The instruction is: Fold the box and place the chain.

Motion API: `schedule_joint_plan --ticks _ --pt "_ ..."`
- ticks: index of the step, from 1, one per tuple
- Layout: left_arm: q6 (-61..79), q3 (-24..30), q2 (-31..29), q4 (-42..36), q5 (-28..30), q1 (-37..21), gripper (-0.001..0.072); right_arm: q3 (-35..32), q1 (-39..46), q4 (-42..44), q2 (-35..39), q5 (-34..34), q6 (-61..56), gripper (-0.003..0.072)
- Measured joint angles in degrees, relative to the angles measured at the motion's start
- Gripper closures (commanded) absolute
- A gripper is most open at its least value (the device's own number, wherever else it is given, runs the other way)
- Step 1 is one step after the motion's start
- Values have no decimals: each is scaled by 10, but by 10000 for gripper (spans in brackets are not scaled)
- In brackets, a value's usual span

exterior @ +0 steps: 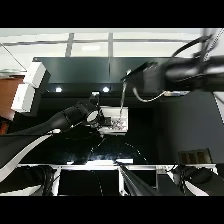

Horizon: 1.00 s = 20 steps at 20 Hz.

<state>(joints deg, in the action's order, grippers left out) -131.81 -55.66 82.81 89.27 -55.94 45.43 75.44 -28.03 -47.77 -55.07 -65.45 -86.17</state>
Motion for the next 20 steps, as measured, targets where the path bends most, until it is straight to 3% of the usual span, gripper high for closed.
schedule_joint_plan --ticks 10,15,20 --pt "0 0 0 0 0 0 681 -171 -46 -91 -68 70 -47 658" --pt "0 0 0 0 0 0 681 -201 -24 -112 -64 94 -54 659" --pt "0 0 0 0 0 0 681 -207 20 -124 -29 50 -55 659"
